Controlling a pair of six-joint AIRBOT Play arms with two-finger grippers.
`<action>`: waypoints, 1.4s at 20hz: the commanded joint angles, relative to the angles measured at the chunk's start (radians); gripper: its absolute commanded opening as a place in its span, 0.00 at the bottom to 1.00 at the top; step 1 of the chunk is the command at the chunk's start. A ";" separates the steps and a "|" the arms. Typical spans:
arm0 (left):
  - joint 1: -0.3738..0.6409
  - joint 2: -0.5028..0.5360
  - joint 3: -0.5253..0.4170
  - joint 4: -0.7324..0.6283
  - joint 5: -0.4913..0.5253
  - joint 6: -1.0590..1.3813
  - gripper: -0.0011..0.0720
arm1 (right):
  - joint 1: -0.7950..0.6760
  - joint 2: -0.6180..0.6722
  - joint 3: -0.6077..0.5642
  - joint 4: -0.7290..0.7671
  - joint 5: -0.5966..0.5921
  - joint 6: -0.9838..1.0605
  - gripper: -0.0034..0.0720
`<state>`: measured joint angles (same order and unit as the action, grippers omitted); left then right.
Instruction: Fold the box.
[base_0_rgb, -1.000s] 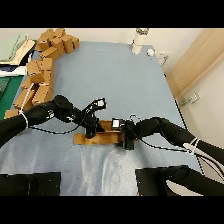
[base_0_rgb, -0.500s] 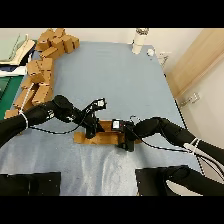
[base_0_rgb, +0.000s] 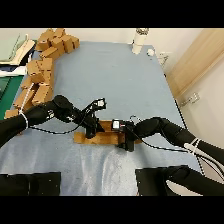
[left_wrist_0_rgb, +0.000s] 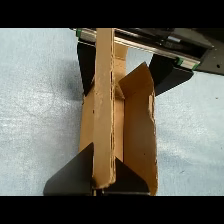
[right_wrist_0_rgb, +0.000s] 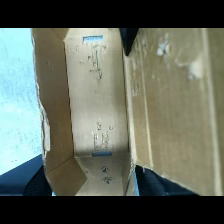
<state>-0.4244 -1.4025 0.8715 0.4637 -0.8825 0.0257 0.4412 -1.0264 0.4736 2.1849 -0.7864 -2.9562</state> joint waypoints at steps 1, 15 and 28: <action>0.000 0.000 0.000 0.000 0.001 0.001 0.03 | 0.001 -0.003 0.001 0.000 0.028 0.000 0.97; 0.000 0.000 0.000 -0.042 -0.048 -0.026 0.03 | 0.001 -0.003 0.001 -0.022 0.028 0.000 0.97; 0.002 0.000 0.000 -0.044 -0.034 -0.023 0.03 | 0.001 -0.003 0.001 -0.043 0.026 0.001 0.80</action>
<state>-0.4232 -1.4033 0.8711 0.4217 -0.9165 0.0021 0.4412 -1.0286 0.4736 2.1429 -0.7593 -2.9559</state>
